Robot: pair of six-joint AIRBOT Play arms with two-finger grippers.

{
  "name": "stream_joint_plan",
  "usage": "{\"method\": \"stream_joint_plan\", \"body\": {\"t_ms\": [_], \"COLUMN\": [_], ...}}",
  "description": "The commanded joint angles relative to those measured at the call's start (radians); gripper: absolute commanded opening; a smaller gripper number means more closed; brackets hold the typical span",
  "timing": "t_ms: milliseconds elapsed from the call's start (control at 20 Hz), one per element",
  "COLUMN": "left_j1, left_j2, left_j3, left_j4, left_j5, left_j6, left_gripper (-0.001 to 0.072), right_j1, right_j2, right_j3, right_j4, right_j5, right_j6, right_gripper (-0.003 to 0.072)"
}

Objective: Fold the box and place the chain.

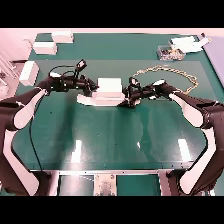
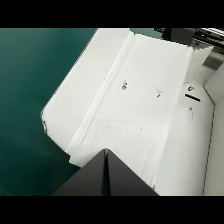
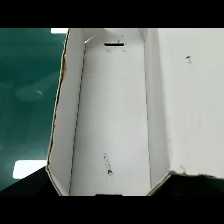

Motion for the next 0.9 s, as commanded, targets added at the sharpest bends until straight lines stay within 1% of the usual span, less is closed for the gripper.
{"method": "stream_joint_plan", "body": {"t_ms": [0,150,300,350,400,450,500,550,600,650,750,800,850], "left_j1": [0.000,0.002,0.002,0.002,0.002,0.002,0.002,0.002,0.002,0.002,0.002,0.002,0.002], "left_j2": [-0.004,0.001,0.060,0.093,0.134,0.175,0.220,0.257,0.287,0.309,0.317,0.316,0.316], "left_j3": [0.001,0.035,0.072,0.078,0.078,0.078,0.078,0.078,0.078,0.078,0.077,0.068,0.051], "left_j4": [0.001,0.002,0.037,0.085,0.159,0.251,0.368,0.477,0.563,0.621,0.647,0.645,0.637], "left_j5": [-0.003,-0.043,-0.076,-0.076,-0.078,-0.086,-0.104,-0.117,-0.148,-0.190,-0.268,-0.279,-0.267], "left_j6": [0.005,0.002,-0.018,-0.039,-0.060,-0.089,-0.149,-0.219,-0.262,-0.280,-0.285,-0.286,-0.285], "left_gripper": [0.0019,0.0020,0.0020,0.0020,0.0024,0.0194,0.0478,0.0530,0.0532,0.0532,0.0532,0.0532,0.0532], "right_j1": [0.000,0.000,0.000,0.000,0.000,0.000,0.000,0.000,0.000,0.000,0.000,0.000,0.000], "right_j2": [0.000,0.000,0.000,0.000,0.000,0.000,0.000,0.000,0.000,0.000,0.000,0.000,0.000], "right_j3": [0.000,0.000,0.000,0.000,0.000,0.000,0.000,0.000,0.000,0.000,0.000,0.000,0.000], "right_j4": [0.000,0.000,0.000,0.000,0.000,0.000,0.000,0.000,0.000,0.000,0.000,0.000,0.000], "right_j5": [0.000,0.000,0.000,0.000,0.000,0.000,0.000,0.000,0.000,0.000,0.000,0.000,0.000], "right_j6": [0.000,0.000,0.000,0.000,0.000,0.000,0.000,0.000,0.000,0.000,0.000,0.000,0.000], "right_gripper": [0.0579,0.0579,0.0579,0.0580,0.0580,0.0580,0.0579,0.0580,0.0580,0.0580,0.0579,0.0579,0.0579]}}
